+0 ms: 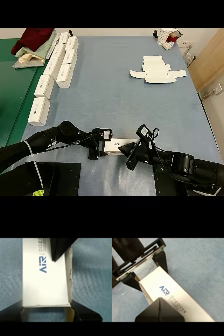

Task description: Fold the box.

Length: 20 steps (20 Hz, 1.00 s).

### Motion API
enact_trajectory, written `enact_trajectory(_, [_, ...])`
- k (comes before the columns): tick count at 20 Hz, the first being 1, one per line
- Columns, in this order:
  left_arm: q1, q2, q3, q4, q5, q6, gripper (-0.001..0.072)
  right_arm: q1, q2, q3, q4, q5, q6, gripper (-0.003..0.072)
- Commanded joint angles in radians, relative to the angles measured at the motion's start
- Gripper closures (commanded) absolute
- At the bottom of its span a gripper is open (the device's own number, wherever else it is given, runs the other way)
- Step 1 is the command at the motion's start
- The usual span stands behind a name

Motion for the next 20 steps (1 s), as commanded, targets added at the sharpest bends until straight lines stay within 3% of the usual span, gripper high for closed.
enact_trajectory(1, [0.000,0.000,0.000,0.000,0.000,0.000,0.0188,-0.001,0.044,0.005,-0.010,0.012,-0.003,0.0663])
enact_trajectory(4, [0.000,0.000,0.000,0.000,0.000,0.000,0.0188,-0.002,0.057,0.030,-0.030,-0.019,-0.003,0.0663])
enact_trajectory(7, [0.000,0.000,0.000,0.000,0.000,0.000,0.0188,-0.005,0.057,0.087,-0.044,-0.129,-0.003,0.0663])
enact_trajectory(11, [0.000,0.000,0.000,0.000,0.000,0.000,0.0188,-0.059,0.056,0.267,-0.085,-0.489,-0.003,0.0673])
enact_trajectory(13, [0.000,0.000,0.000,0.000,0.000,0.000,0.0188,-0.140,0.053,0.379,-0.116,-0.695,-0.018,0.0682])
enact_trajectory(15, [0.000,0.000,0.000,0.000,0.000,0.000,0.0188,-0.258,0.040,0.473,-0.087,-0.827,-0.112,0.0682])
enact_trajectory(20, [0.000,0.000,0.000,0.000,0.000,0.000,0.0188,-0.644,-0.135,0.662,0.251,-1.001,-0.554,0.0683])
